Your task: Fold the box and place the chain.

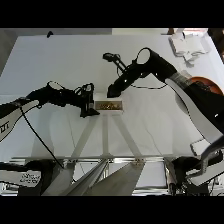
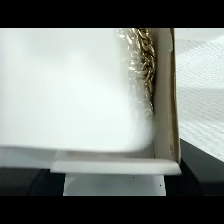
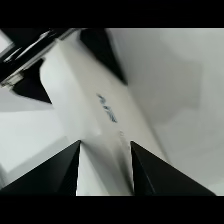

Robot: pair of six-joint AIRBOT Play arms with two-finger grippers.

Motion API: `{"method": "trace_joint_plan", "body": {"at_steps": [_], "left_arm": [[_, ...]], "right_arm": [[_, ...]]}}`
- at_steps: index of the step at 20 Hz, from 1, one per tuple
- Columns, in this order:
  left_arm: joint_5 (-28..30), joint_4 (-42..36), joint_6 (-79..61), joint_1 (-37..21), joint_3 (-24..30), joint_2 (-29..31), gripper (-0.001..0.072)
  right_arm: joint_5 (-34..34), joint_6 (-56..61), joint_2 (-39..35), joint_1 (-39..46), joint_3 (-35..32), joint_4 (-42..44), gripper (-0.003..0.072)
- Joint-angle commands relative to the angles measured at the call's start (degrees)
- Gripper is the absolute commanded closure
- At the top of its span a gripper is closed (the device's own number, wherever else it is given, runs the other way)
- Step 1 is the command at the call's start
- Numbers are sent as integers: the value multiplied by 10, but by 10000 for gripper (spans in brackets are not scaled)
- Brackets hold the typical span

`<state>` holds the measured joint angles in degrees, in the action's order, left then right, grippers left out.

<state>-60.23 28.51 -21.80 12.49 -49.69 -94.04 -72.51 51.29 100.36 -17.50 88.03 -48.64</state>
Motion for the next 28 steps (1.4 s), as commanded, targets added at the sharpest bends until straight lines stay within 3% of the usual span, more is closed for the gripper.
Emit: {"method": "trace_joint_plan", "body": {"at_steps": [1,5,10,11,17,21,26,28], "left_arm": [[0,0,0,0,0,0,294],[0,0,0,0,0,0,294],[0,0,0,0,0,0,294],[0,0,0,0,0,0,294],[0,0,0,0,0,0,294],[0,0,0,0,0,0,294],[0,0,0,0,0,0,294],[0,0,0,0,0,0,294]], "right_arm": [[-14,-48,-3,-24,-3,10,327],[83,-53,-31,-57,-40,-79,327],[118,-48,-61,-86,-56,-161,347],[131,-48,-67,-91,-61,-170,391],[156,-46,-75,-123,-102,-176,434],[195,-46,-79,-137,-129,-179,434],[194,-26,-83,-139,-131,-206,433],[188,-26,-88,-139,-131,-205,346]]}}
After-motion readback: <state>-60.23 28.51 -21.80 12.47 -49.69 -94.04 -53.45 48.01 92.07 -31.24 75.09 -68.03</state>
